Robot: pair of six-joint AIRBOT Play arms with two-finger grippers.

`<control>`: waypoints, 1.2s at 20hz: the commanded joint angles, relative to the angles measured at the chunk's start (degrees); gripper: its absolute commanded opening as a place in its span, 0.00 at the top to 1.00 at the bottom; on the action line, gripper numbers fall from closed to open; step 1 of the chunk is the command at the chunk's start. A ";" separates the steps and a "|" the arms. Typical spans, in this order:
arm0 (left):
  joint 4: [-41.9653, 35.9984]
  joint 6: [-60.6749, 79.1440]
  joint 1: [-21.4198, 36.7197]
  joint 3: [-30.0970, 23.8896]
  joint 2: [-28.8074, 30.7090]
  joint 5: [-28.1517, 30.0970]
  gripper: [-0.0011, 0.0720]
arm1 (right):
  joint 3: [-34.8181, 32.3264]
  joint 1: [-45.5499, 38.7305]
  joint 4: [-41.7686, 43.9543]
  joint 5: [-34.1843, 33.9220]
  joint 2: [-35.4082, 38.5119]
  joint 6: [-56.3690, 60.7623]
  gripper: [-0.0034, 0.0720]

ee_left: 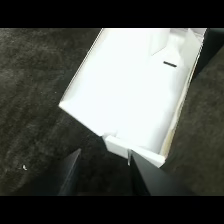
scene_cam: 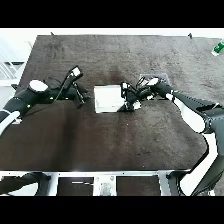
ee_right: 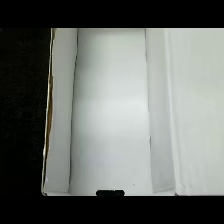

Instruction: Fold the box and place the chain.

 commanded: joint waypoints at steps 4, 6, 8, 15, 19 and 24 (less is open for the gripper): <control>-10.14 23.58 4.59 1.27 -11.74 -6.56 0.49 | 0.04 -0.04 0.02 0.02 0.02 0.00 0.38; -9.31 22.25 5.53 7.02 -17.33 -11.52 0.49 | 0.04 -0.04 0.02 0.02 0.02 0.00 0.38; -8.94 21.20 6.14 13.16 -20.15 -15.32 0.49 | 0.04 -0.04 0.02 0.02 0.02 0.00 0.38; 1.46 16.44 5.97 17.31 -23.50 -18.80 0.48 | 0.04 -0.04 0.02 0.02 0.02 0.00 0.38; 2.34 16.52 5.53 17.31 -23.85 -21.35 0.01 | 0.04 -0.04 0.02 0.02 0.02 0.00 0.38; 1.57 20.68 5.33 17.25 -23.87 -26.10 0.01 | 0.04 -0.04 0.02 0.02 0.02 0.00 0.38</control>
